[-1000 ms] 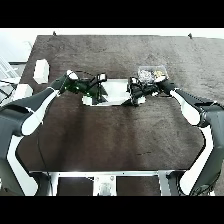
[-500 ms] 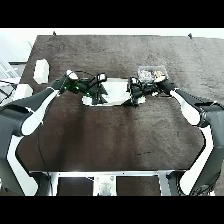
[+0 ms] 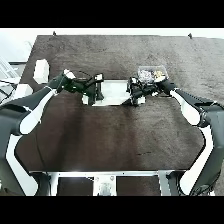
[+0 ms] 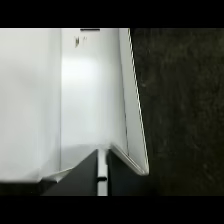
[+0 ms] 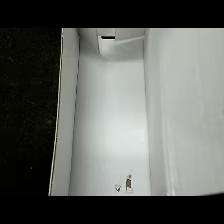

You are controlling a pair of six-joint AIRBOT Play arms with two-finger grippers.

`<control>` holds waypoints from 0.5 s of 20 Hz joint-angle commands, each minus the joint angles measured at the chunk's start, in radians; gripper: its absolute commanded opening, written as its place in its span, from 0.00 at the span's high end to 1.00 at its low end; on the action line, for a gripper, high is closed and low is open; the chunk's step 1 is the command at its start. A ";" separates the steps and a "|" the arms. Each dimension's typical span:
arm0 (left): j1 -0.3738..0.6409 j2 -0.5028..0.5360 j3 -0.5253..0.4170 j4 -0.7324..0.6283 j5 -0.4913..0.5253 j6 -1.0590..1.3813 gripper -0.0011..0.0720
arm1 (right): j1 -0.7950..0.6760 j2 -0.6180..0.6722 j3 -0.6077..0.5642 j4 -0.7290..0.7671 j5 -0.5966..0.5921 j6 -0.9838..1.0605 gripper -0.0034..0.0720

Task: Fold the box and place the chain.

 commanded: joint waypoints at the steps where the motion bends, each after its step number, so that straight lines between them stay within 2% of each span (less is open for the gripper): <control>1: 0.043 0.012 0.005 -0.001 -0.099 -0.001 0.92 | 0.000 0.000 0.000 -0.001 0.001 -0.001 0.38; 5: 0.086 0.040 0.005 -0.002 -0.208 -0.050 0.96 | 0.000 0.000 0.000 -0.001 0.002 -0.001 0.38; 10: 0.117 0.138 -0.004 0.003 -0.202 -0.317 0.96 | 0.000 0.000 0.000 -0.002 0.001 -0.001 0.38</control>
